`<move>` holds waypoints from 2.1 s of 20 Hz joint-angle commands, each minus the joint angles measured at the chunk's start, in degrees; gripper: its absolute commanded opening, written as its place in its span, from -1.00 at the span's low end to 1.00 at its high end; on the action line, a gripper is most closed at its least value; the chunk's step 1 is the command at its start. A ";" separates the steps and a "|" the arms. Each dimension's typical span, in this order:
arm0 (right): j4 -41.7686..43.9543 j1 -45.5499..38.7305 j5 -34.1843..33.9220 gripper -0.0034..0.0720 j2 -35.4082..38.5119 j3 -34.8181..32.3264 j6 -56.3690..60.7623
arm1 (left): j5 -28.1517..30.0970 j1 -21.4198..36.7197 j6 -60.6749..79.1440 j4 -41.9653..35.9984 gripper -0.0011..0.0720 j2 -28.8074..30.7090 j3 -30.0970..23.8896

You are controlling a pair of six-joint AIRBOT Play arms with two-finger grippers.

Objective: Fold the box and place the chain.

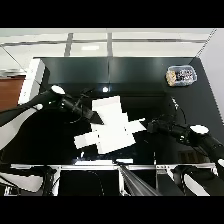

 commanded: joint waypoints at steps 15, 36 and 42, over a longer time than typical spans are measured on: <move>-29.90 -2.08 23.04 0.87 0.72 23.98 2.64 | 0.22 -1.75 9.60 4.87 -0.91 10.97 -0.28; -49.33 21.46 3.76 0.87 1.20 11.91 -13.40 | 35.95 -14.43 44.74 11.28 -0.90 12.63 -9.05; -47.41 23.76 1.57 0.87 -1.60 11.10 -19.61 | 35.95 -14.56 44.76 11.50 -0.90 12.63 -9.09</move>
